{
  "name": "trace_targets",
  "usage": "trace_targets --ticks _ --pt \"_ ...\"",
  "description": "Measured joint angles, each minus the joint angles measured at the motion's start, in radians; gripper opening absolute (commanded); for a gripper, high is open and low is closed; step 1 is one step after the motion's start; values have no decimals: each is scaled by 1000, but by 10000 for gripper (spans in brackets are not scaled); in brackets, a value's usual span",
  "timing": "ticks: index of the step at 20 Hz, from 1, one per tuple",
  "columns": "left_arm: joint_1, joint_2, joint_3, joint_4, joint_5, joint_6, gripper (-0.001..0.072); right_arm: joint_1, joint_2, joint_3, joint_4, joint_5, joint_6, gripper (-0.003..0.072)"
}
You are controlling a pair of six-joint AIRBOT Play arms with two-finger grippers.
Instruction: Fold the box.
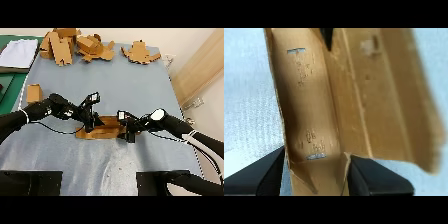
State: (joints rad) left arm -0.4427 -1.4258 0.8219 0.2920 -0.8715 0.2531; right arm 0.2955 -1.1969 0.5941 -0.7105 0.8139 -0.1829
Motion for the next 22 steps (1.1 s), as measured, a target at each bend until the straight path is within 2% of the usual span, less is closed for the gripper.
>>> trace_targets --ticks 15,22 --pt "0 0 0 0 -1 0 13 -2 -51 3 24 41 -183 566" --pt "0 0 0 0 0 0 13 -2 -56 14 49 46 -208 566"
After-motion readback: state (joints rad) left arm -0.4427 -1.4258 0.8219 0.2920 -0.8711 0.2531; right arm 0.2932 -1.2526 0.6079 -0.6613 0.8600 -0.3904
